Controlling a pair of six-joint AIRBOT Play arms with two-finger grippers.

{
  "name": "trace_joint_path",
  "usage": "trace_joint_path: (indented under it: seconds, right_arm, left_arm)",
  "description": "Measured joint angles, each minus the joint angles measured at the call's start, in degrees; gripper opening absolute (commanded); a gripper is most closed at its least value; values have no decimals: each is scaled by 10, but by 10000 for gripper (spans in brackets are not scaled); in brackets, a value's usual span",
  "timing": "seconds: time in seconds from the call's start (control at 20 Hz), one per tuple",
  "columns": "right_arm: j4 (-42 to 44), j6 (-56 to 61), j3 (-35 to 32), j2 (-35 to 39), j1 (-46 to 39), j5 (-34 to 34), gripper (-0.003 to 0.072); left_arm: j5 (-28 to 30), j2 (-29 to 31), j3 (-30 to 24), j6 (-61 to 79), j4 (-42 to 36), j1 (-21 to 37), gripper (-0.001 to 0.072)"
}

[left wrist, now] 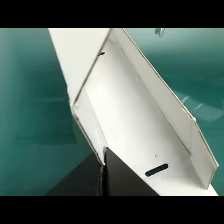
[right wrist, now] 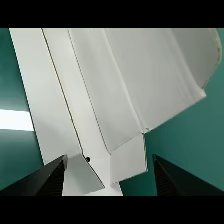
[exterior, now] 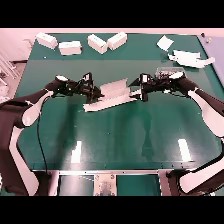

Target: Fold the box and place the chain.

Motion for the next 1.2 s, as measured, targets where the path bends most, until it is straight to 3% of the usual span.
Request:
trace_joint_path:
  seconds: [0.45, 0.75, 1.2]
  right_arm:
    - [-3, 28, 65, -61, 4, 68, 621]
    - [-13, 70, 71, -69, 7, 115, 621]
    - [-23, 92, 63, -90, 12, 118, 621]
  left_arm:
    - [1, 0, 0, 0, 0, 0, 25]
    - [3, 0, 0, 1, 0, 0, 25]
    - [1, 0, 0, 1, 1, 0, 25]
